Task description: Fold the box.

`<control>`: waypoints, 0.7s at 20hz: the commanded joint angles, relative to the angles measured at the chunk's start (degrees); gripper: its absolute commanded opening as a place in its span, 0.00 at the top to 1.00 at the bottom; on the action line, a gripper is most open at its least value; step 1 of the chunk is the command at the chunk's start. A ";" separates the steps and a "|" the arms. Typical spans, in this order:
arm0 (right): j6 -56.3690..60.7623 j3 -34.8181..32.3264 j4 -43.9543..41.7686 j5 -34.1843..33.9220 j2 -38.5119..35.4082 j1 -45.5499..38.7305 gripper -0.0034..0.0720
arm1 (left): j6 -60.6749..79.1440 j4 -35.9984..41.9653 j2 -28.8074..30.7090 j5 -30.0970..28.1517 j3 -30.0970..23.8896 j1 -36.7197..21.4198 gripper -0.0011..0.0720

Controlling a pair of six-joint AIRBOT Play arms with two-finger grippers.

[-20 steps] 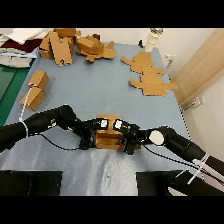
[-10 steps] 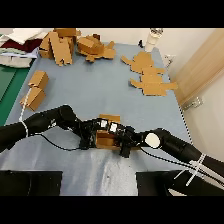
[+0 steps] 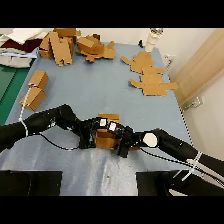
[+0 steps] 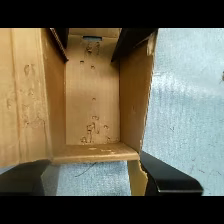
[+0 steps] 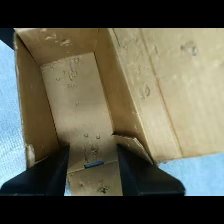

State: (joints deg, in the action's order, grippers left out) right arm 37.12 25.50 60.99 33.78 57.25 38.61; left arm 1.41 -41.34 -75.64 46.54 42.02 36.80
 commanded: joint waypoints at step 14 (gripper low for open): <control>15.02 0.15 18.51 0.52 -0.02 -0.07 0.93 | 0.24 -0.02 -0.02 0.11 0.00 0.02 0.43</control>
State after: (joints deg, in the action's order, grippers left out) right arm 43.99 25.56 70.70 33.87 57.41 38.68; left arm 1.67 -41.32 -75.64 46.26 42.02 36.80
